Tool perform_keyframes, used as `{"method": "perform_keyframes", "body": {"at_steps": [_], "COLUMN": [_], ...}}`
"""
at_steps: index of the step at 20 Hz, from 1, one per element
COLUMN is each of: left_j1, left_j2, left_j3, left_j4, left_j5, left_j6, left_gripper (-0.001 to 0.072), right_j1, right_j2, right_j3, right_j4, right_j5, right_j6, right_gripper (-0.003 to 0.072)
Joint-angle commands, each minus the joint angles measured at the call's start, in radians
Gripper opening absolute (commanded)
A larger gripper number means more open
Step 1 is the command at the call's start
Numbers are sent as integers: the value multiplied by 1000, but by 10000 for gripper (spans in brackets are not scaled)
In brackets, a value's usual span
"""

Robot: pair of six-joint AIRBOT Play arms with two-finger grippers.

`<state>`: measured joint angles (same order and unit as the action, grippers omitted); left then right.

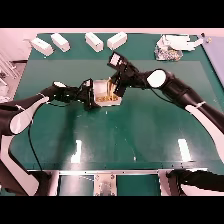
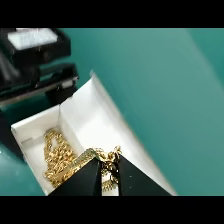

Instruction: Fold the box and place the chain.

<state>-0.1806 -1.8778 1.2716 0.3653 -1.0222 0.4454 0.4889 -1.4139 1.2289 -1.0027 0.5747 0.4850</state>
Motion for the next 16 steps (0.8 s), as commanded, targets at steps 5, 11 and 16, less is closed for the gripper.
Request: {"method": "perform_keyframes", "body": {"at_steps": [5, 11, 16], "left_j1": [1, 1, 1], "left_j2": [0, 0, 0], "left_j3": [1, 1, 1], "left_j4": [0, 0, 0], "left_j5": [0, 0, 0], "left_j6": [0, 0, 0], "left_gripper": [629, 629, 629], "right_j1": [0, -6, -40], "right_j2": [-151, -140, -31], "right_j3": [-25, 5, 59], "right_j4": [34, 33, 11], "right_j5": [-6, -11, -10], "right_j6": [5, 5, -4], "right_gripper": [6, 452, 448]}}
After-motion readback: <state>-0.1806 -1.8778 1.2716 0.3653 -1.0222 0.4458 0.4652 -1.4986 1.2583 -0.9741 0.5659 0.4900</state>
